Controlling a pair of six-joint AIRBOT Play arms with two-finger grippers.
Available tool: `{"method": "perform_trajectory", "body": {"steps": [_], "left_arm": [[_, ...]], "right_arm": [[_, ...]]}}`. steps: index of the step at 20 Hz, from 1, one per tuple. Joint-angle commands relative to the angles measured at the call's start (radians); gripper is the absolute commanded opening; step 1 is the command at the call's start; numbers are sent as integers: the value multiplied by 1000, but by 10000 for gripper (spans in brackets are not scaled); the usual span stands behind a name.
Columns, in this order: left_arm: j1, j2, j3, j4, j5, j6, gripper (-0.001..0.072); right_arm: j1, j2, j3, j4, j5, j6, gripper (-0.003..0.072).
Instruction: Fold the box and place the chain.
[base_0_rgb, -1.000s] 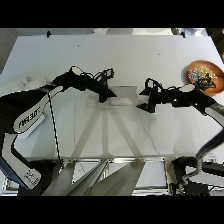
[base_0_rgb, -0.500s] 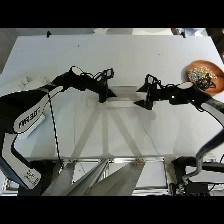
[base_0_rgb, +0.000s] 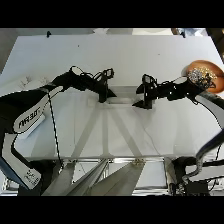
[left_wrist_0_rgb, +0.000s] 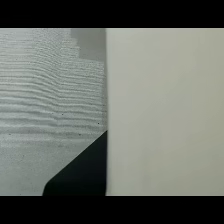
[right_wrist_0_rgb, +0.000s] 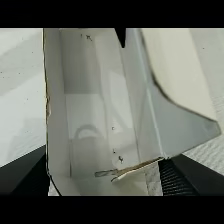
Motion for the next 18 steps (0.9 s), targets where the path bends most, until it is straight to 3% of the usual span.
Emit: {"method": "perform_trajectory", "body": {"steps": [1,18], "left_arm": [[-1,0,0,0,1,0,10],[-1,0,0,0,1,0,10]], "right_arm": [[15,-18,9,-25,24,-5,701],[26,-61,9,-22,16,-19,701]]}}
